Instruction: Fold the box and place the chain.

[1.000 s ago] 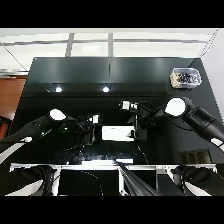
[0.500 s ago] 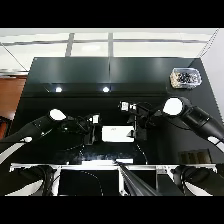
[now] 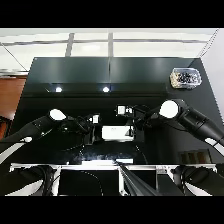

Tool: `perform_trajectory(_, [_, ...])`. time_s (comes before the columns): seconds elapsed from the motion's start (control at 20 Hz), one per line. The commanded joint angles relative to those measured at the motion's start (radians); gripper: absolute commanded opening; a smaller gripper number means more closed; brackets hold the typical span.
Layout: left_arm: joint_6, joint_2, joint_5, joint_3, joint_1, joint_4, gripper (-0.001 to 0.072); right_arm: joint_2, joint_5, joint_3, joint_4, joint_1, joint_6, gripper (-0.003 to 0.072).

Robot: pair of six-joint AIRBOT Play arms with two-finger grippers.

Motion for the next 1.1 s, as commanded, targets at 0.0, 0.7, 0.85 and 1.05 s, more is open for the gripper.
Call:
perform_trajectory(0.0, [0.001,0.0,0.0,0.0,0.0,0.001,0.0378,0.0,-0.015,0.001,-0.003,0.005,0.001,0.0246])
perform_trajectory(0.7, [0.001,0.0,0.0,0.0,0.0,0.0,0.0378,-0.001,0.01,-0.014,-0.006,0.005,0.009,0.0244])
perform_trajectory(0.85, [0.001,0.0,0.0,0.0,0.0,0.0,0.0378,-0.001,0.008,-0.016,-0.005,0.005,0.013,0.0245])
perform_trajectory(1.05, [0.001,0.0,0.0,0.0,0.0,0.0,0.0378,-0.001,0.008,-0.016,-0.005,0.005,0.013,0.0245])
